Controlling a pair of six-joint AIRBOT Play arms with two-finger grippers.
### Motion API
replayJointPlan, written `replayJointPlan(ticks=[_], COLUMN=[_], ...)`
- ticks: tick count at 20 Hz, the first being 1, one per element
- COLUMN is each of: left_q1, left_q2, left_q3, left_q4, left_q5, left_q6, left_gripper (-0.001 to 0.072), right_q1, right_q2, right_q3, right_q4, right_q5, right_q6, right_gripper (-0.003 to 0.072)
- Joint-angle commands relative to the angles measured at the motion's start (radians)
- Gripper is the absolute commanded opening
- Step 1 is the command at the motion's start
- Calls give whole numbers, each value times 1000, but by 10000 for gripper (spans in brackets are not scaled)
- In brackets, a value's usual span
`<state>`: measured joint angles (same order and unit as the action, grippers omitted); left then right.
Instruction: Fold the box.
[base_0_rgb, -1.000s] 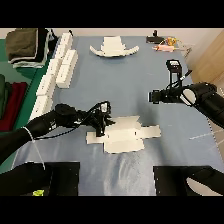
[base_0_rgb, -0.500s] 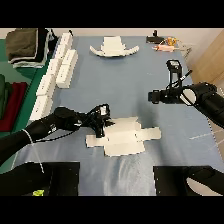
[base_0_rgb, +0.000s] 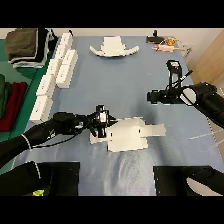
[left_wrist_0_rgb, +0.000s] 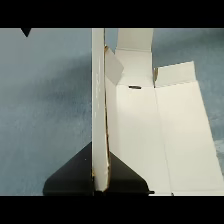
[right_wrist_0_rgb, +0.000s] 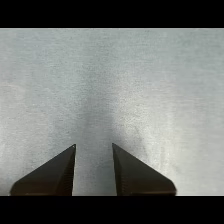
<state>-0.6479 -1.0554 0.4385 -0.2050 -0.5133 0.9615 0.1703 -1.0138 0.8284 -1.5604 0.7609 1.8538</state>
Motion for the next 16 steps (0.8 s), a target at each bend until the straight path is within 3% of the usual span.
replayJointPlan(ticks=[1,11,16], left_q1=[-16,-71,-131], left_q2=[2,-12,-12], left_q3=[-49,-72,-72], left_q4=[-135,-131,-131], left_q5=[40,125,221], left_q6=[175,175,175], left_gripper=[11,12,14], right_q1=[0,0,0], right_q2=[1,1,1], right_q3=[1,1,1], right_q4=[6,11,13], right_q5=[5,5,6], right_q6=[14,16,16], right_gripper=[365,365,365])
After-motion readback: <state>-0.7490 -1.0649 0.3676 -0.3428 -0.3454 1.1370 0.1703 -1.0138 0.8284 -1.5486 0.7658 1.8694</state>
